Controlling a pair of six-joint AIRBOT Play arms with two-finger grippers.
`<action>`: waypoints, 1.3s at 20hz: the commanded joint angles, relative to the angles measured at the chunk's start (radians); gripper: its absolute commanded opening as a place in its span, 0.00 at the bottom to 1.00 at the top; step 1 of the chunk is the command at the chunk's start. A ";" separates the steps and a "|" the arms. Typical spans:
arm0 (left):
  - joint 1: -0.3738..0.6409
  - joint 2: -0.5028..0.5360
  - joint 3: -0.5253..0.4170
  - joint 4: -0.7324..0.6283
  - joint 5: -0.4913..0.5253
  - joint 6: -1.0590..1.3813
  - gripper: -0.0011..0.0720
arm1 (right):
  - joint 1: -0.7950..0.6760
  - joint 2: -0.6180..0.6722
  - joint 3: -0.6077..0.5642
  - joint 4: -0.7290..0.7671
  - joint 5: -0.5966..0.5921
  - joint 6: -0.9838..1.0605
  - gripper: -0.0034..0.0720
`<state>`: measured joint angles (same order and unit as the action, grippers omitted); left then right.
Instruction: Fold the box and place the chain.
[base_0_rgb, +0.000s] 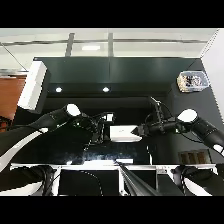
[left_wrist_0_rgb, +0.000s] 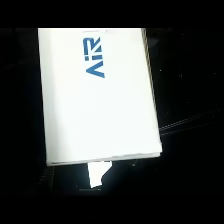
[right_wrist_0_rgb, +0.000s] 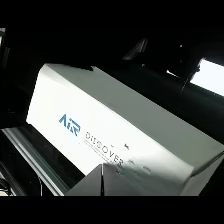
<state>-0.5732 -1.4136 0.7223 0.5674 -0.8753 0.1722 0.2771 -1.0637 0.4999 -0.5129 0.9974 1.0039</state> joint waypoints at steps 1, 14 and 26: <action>0.000 -0.001 0.000 0.000 0.003 -0.001 0.50 | 0.019 -0.001 -0.001 -0.039 -0.041 0.018 0.05; 0.000 0.000 0.000 -0.003 0.002 0.000 0.51 | 0.009 0.011 0.048 -0.039 0.032 0.006 0.05; 0.025 0.207 0.001 0.150 -0.053 -0.283 1.00 | -0.528 0.238 0.259 -0.340 0.275 0.035 0.05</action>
